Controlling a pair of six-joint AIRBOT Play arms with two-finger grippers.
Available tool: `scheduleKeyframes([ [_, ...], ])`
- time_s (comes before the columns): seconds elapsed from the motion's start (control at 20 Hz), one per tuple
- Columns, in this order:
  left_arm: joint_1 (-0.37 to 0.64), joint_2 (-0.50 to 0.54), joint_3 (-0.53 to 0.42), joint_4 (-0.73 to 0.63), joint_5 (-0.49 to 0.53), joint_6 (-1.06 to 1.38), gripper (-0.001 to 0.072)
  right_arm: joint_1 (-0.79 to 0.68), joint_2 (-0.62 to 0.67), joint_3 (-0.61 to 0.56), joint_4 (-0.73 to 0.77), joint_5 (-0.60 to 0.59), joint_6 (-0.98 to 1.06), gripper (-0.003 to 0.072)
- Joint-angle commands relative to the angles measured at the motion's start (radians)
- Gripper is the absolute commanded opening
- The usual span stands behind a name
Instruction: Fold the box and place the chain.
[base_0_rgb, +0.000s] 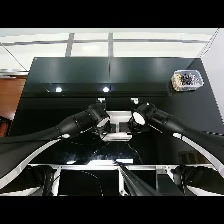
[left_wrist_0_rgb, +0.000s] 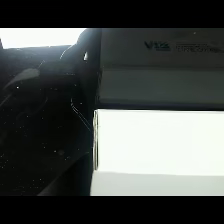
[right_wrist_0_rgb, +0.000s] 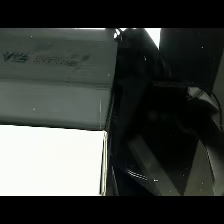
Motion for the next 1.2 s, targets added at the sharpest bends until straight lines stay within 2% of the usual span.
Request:
scheduleKeyframes([
  [0.0, 0.000, 0.000, 0.001, -0.003, 0.001, -0.001, 0.0029, 0.000, 0.000, 0.001, 0.003, 0.009, 0.003, 0.0152],
  [0.05, 0.000, 0.000, 0.001, -0.003, 0.001, -0.001, 0.0029, -0.001, 0.000, 0.001, 0.003, 0.009, 0.003, 0.0155],
  [0.1, 0.000, 0.000, 0.001, -0.003, 0.001, -0.001, 0.0029, -0.001, 0.000, 0.001, 0.003, 0.009, 0.003, 0.0309],
  [0.15, 0.000, 0.000, 0.001, -0.003, 0.001, -0.001, 0.0029, -0.001, 0.000, 0.002, 0.004, 0.010, 0.002, 0.0339],
  [0.35, 0.000, 0.000, 0.001, -0.003, 0.001, -0.001, 0.0029, -0.001, 0.000, 0.002, 0.006, 0.012, 0.002, 0.0337],
  [0.4, 0.000, 0.000, 0.001, -0.003, 0.001, -0.001, 0.0029, -0.001, 0.000, 0.002, 0.005, 0.012, 0.002, 0.0269],
  [0.45, 0.000, 0.000, 0.001, -0.003, 0.001, -0.001, 0.0029, -0.001, 0.000, 0.002, 0.005, 0.013, -0.002, 0.0089],
  [0.55, 0.000, 0.000, 0.001, -0.004, 0.001, -0.001, 0.0029, -0.001, 0.000, 0.002, 0.004, 0.012, -0.005, 0.0012],
  [0.65, 0.000, 0.000, 0.001, -0.004, 0.001, -0.001, 0.0029, -0.001, 0.001, 0.002, 0.025, 0.007, -0.011, 0.0015],
  [0.7, 0.000, 0.000, 0.001, -0.003, 0.001, -0.001, 0.0029, -0.001, 0.001, 0.002, 0.034, 0.004, -0.018, 0.0031],
  [0.75, 0.001, 0.000, 0.001, -0.003, 0.001, -0.001, 0.0029, -0.001, 0.001, 0.002, 0.035, 0.005, -0.014, 0.0247],
  [0.8, 0.000, 0.000, 0.001, -0.003, 0.001, 0.000, 0.0029, -0.002, 0.003, 0.002, 0.037, 0.008, -0.015, 0.0392],
  [1.0, 0.000, 0.000, 0.001, -0.003, 0.001, -0.001, 0.0029, -0.005, 0.060, 0.002, 0.032, 0.030, -0.067, 0.0389],
  [1.15, 0.001, 0.000, 0.001, 0.000, 0.001, -0.001, 0.0029, -0.038, 0.172, 0.002, 0.045, 0.082, -0.200, 0.0389],
])
